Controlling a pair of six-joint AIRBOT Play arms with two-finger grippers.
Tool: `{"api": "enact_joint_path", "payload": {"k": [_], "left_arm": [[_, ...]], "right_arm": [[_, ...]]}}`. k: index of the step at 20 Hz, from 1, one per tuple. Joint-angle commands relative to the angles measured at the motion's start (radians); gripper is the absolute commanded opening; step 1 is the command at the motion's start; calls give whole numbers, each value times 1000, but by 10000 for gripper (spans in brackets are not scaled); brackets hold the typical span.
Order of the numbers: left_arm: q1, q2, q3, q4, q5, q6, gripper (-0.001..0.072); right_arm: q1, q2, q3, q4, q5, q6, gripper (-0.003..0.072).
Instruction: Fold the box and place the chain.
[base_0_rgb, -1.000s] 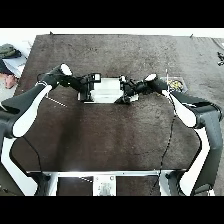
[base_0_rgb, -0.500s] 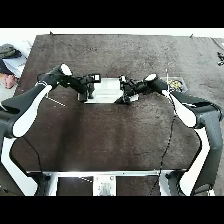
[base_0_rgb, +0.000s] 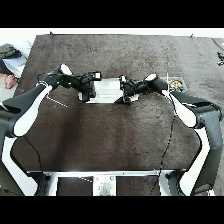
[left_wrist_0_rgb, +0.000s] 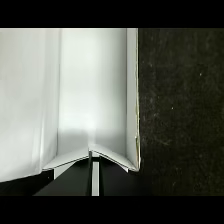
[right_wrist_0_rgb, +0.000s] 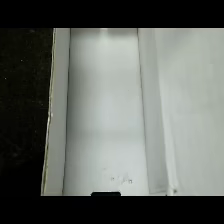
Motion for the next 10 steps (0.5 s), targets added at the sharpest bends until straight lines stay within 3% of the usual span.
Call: {"api": "enact_joint_path", "payload": {"k": [1,3,9,10], "left_arm": [[0,-5,0,-62,-8,27,57],[0,-13,0,-63,-9,32,261],[0,-32,0,-76,-12,34,261],[0,-32,0,-76,-11,33,444]], "right_arm": [[0,0,0,1,0,1,235],[0,0,0,1,0,1,235],[0,0,0,1,0,1,235],[0,0,0,1,0,1,235]]}}
